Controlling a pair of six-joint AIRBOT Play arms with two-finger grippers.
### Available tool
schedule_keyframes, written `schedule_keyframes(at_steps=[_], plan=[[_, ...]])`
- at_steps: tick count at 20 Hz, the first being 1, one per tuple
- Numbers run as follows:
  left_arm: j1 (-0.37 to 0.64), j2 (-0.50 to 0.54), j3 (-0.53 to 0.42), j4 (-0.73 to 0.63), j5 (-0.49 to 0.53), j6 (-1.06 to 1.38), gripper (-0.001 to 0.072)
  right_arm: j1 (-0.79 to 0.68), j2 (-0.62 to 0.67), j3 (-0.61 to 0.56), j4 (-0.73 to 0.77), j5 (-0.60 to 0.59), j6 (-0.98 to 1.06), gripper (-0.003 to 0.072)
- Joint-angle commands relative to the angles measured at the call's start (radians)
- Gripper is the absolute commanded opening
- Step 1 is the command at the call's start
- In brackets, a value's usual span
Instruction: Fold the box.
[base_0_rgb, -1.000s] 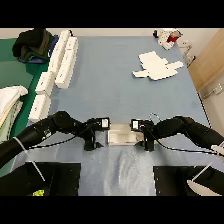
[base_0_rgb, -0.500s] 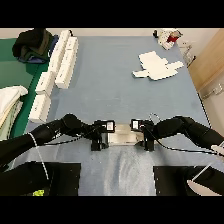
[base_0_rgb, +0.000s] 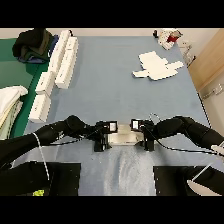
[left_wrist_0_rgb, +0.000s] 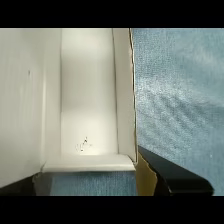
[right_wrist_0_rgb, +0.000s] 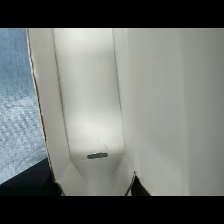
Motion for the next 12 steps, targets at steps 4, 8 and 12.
schedule_keyframes(at_steps=[4,8,12], plan=[[0.008,-0.005,0.001,-0.006,0.011,-0.009,0.0699,0.0,0.0,0.001,0.0,0.0,0.0,0.0464],[0.044,0.011,-0.003,-0.006,0.001,-0.004,0.0699,0.0,0.0,0.001,0.0,0.0,0.0,0.0464],[0.042,0.011,-0.026,-0.017,-0.024,0.069,0.0699,0.0,0.0,0.001,0.0,0.0,0.0,0.0464]])
